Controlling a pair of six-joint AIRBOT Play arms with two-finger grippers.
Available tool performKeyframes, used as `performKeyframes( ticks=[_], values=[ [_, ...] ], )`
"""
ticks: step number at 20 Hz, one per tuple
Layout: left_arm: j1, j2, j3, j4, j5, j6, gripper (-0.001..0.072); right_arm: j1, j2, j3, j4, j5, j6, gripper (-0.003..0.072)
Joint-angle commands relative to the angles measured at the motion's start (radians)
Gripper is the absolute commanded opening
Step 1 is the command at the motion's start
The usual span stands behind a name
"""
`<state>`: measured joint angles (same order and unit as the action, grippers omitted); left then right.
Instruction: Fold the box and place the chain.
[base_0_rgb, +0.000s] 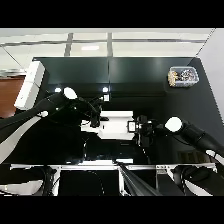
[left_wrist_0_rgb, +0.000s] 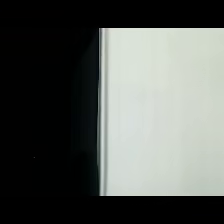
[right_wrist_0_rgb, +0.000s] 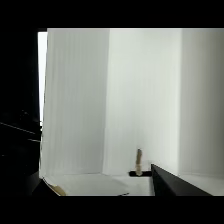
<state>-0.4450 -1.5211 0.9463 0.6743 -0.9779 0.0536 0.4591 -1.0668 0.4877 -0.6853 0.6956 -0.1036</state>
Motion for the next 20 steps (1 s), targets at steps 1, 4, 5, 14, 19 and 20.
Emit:
performKeyframes(
  ticks=[1,4,5,14,19,20],
  values=[
    [-0.001,0.0,0.0,-0.002,-0.018,-0.001,0.003,-0.05,0.013,0.042,0.035,-0.014,-0.006,0.0708],
    [-0.001,0.0,0.0,-0.002,-0.023,-0.002,0.003,-0.06,0.013,0.053,0.084,-0.006,-0.038,0.0708],
    [-0.001,0.0,0.0,-0.002,-0.026,-0.001,0.003,-0.06,0.013,0.053,0.083,-0.011,-0.048,0.0708],
    [-0.001,0.0,0.0,-0.005,-0.029,-0.001,0.003,-0.115,0.013,0.084,0.085,-0.014,-0.061,0.0708],
    [-0.001,0.0,0.0,-0.005,-0.029,-0.001,0.003,-0.127,0.011,0.084,0.094,0.012,-0.062,0.0707],
    [-0.001,0.0,0.001,-0.005,-0.028,-0.001,0.003,-0.127,0.006,0.084,0.099,0.04,-0.062,0.0707]
  ],
)
